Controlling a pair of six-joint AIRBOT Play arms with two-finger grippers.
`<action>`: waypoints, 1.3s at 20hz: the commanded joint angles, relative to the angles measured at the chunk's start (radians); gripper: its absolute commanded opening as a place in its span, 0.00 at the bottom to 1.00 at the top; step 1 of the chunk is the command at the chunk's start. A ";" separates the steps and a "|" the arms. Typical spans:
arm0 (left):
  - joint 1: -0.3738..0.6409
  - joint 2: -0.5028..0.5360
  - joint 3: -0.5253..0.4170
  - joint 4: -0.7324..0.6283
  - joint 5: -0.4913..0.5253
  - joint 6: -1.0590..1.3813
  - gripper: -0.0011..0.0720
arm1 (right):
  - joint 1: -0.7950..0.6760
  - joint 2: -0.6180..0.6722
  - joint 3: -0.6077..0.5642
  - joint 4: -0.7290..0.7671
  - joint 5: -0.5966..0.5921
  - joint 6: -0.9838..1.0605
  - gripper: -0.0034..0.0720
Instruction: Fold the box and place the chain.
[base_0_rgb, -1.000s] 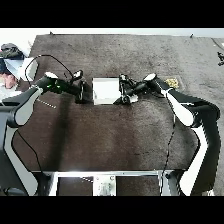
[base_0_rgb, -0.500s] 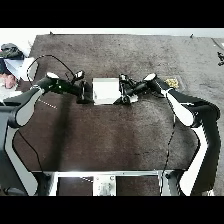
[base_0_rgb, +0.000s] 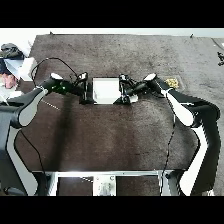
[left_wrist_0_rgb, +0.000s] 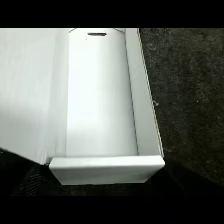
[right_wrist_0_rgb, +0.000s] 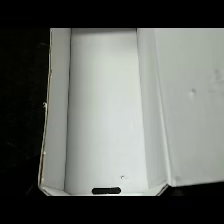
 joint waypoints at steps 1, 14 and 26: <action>-0.005 -0.005 0.000 -0.007 0.024 0.020 1.00 | 0.000 0.000 0.000 0.001 0.003 -0.002 0.49; -0.005 -0.031 0.000 -0.059 -0.021 0.124 1.00 | 0.000 0.000 0.000 0.001 0.003 -0.002 0.49; -0.031 -0.031 0.000 -0.055 0.007 0.112 0.99 | 0.000 0.000 0.000 0.001 0.003 -0.002 0.49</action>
